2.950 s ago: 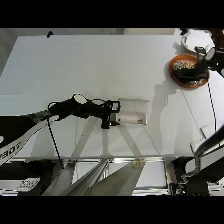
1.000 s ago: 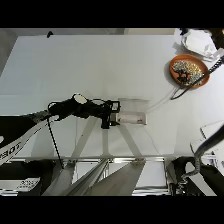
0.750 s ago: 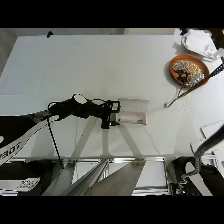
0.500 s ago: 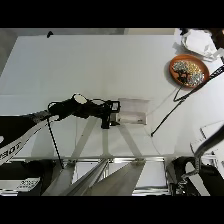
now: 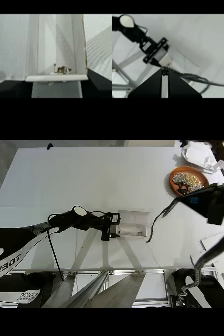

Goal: Fold the box and place the chain.

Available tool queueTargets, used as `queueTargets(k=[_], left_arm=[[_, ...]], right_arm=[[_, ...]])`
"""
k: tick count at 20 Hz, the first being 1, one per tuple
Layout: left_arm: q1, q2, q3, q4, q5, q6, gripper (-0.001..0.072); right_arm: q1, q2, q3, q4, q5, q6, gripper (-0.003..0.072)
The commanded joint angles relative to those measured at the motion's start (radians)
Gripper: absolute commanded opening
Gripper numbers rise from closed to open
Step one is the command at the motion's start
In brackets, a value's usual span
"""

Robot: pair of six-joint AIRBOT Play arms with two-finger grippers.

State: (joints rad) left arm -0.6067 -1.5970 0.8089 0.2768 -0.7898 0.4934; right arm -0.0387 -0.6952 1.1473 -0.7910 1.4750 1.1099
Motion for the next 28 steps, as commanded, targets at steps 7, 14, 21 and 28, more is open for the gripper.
queueTargets(k=[7, 14, 21, 28], left_arm=[[0.0, 0.0, 0.001, 0.0, 0.0, 0.0, 0.0066], [0.0, 0.0, 0.001, 0.0, 0.0, 0.0, 0.0066], [0.0, 0.0, 0.001, 0.0, 0.0, 0.0, 0.0066], [0.0, 0.0, 0.001, 0.0, 0.0, 0.0, 0.0066]], right_arm=[[0.358, -0.072, -0.324, -0.058, -0.336, -0.035, 0.002], [0.511, -0.296, -0.4, -0.127, -0.521, -0.038, 0.002], [0.538, -0.514, -0.404, -0.152, -0.601, -0.016, 0.0021], [0.538, -0.515, -0.403, -0.144, -0.601, -0.008, 0.0202]])
